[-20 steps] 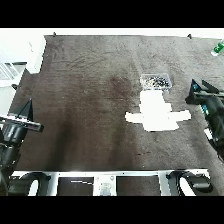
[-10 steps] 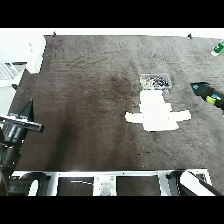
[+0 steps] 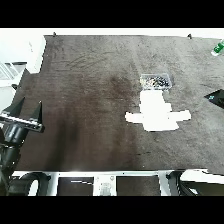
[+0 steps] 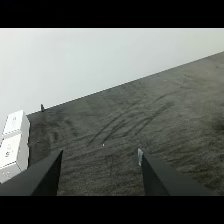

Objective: Fold the box and place the chain.

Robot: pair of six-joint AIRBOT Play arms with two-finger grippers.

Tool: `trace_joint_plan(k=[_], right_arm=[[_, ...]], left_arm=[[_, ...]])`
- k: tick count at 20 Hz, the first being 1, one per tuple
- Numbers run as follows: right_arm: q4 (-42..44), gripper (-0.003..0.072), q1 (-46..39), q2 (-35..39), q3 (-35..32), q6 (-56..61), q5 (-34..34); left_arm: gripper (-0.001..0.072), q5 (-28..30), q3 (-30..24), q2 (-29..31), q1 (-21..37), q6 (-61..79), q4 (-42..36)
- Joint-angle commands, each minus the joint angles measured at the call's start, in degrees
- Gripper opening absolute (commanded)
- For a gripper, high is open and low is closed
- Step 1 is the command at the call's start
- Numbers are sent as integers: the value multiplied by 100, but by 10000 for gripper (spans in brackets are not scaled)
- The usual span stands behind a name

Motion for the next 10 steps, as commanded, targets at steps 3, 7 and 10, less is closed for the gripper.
trace_joint_plan(k=[3, 7, 10], right_arm=[[-986, 513, 393, -887, 498, -402, 417], [-986, 513, 575, -1340, 498, -527, 542], [-992, 513, 658, -1576, 498, -592, 616]], left_arm=[[546, -66, 7, 2, -4, 2, -48], [546, -221, 7, 2, -4, 2, -48], [546, -302, 7, 2, -4, 2, -48]])
